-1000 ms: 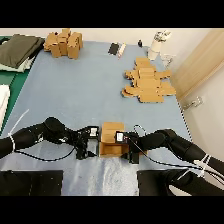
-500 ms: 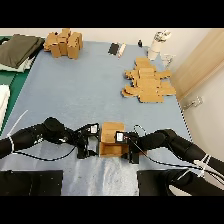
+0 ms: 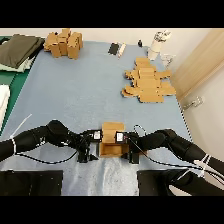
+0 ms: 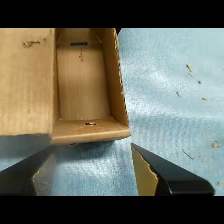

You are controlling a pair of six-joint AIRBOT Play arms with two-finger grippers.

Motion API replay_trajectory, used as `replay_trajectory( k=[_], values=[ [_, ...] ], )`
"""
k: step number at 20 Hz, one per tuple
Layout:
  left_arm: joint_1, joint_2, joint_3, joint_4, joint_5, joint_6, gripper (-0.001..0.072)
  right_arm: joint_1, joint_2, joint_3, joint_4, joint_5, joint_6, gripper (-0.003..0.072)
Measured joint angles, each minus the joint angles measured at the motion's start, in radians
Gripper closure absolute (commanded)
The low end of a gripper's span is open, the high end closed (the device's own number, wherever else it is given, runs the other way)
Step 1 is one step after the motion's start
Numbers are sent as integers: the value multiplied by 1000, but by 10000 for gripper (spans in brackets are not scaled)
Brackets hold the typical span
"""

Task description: Fold the box.

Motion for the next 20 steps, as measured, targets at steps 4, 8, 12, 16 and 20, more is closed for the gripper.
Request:
replay_trajectory(
  k=[4,8,12,16,20],
  values=[
    [-30,-8,2,-17,37,2,10,0,0,0,0,-3,1,176],
    [-48,-10,2,-35,69,6,10,0,0,0,2,-1,1,176],
    [-55,-10,2,-35,116,3,10,0,0,0,3,0,2,175],
    [-69,-11,2,-35,128,3,10,0,0,0,2,0,2,176],
    [-90,-11,2,-35,132,3,10,0,0,0,2,0,2,176]
  ],
)
